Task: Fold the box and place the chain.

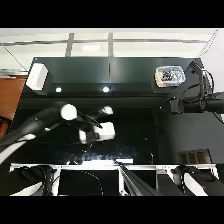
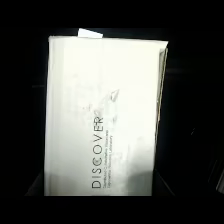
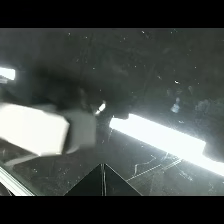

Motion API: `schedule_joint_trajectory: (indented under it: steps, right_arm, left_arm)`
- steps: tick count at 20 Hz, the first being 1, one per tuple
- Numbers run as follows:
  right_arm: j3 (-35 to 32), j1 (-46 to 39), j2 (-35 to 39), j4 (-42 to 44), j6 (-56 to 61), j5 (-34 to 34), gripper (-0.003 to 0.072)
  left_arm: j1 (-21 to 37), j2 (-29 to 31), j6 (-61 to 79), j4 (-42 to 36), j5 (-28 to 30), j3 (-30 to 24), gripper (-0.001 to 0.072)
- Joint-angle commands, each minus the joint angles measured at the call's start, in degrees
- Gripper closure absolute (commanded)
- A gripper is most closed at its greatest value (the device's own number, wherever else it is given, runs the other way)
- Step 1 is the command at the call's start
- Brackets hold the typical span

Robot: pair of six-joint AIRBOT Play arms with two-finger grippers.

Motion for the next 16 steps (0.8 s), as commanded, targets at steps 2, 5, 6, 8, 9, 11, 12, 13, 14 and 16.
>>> schedule_joint_trajectory:
  steps: [2,5,6,8,9,11,12,13,14,16]
  right_arm:
    - [0.0,0.0,0.1,0.0,0.0,0.0,0.0673]
    - [0.0,0.0,0.1,0.0,0.0,-1.2,0.0673]
    - [0.0,0.0,0.1,0.0,0.0,-1.6,0.0673]
    - [0.0,0.0,0.1,0.0,0.0,-1.5,0.0674]
    - [0.0,0.0,0.1,0.0,0.0,-1.4,0.0673]
    - [0.0,0.0,0.1,0.0,0.8,-1.7,0.0673]
    - [0.0,0.0,0.0,0.0,0.9,-1.8,0.0673]
    - [0.0,0.0,0.1,0.0,1.4,-1.8,0.0673]
    - [0.0,0.0,0.0,0.0,2.2,-1.8,0.0674]
    - [0.0,0.0,0.0,0.0,3.7,-1.7,0.0673]
  left_arm:
    - [24.2,9.4,-7.5,9.9,-10.1,-4.1,0.0421]
    - [43.3,10.9,-7.5,9.3,-7.9,-3.7,0.0420]
    - [48.6,10.7,-7.5,9.0,-6.3,-3.1,0.0419]
    - [58.0,9.2,-7.5,9.0,-3.5,-1.8,0.0419]
    - [61.3,7.8,-7.5,9.0,-2.0,-1.1,0.0419]
    - [65.3,3.5,-7.4,9.0,1.2,1.9,0.0419]
    - [65.5,0.6,-7.5,8.8,2.9,4.5,0.0419]
    - [65.0,-2.5,-7.4,7.1,3.7,7.0,0.0419]
    - [64.2,-6.1,-7.5,4.9,4.2,10.0,0.0419]
    - [62.5,-13.0,-7.5,2.4,4.2,15.9,0.0418]
